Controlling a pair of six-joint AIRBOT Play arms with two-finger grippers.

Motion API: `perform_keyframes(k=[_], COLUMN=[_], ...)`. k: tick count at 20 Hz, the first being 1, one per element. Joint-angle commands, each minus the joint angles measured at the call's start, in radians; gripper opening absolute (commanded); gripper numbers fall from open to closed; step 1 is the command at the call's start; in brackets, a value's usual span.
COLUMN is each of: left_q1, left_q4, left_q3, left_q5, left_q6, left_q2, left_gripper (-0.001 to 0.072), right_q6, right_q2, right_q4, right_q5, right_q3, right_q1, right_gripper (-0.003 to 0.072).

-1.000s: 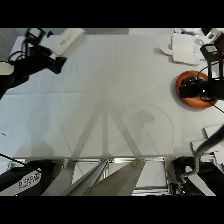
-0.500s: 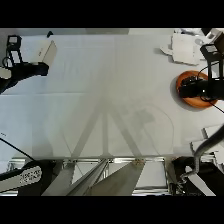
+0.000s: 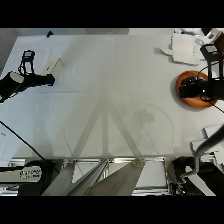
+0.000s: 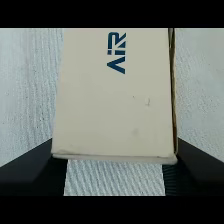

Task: Fold the box and place the chain.

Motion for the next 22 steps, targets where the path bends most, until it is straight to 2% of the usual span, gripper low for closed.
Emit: perform_keyframes(k=[1,2,6,9,12,17,22], left_q1=[0.002,0.002,0.002,0.002,-0.002,-0.001,-0.001], left_q4=[0.032,0.049,0.106,0.117,0.107,-0.077,-0.262], left_q3=[0.001,0.001,0.001,0.001,0.001,0.001,0.001], left_q5=[-0.021,-0.037,-0.144,-0.208,-0.236,-0.325,-0.378], left_q6=[-0.004,-0.004,-0.005,-0.004,-0.004,-0.005,-0.005], left_q2=[-0.017,-0.014,0.030,0.103,0.222,0.369,0.416], left_gripper=[0.0503,0.0622,0.0698,0.0698,0.0697,0.0695,0.0695], right_q6=[0.000,0.000,0.000,0.000,0.000,0.000,0.000], right_q2=[0.001,0.001,0.001,0.001,0.001,0.001,0.001], right_q4=[0.000,0.000,0.000,0.000,0.000,0.000,0.000], right_q5=[0.000,0.000,0.000,0.000,0.000,0.000,0.000], right_q3=[0.001,0.001,0.001,0.001,0.001,0.001,0.001], right_q1=[0.000,0.000,0.000,0.000,0.000,0.000,0.000], right_gripper=[0.0009,0.0009,0.0009,0.0009,0.0009,0.0009,0.0009])
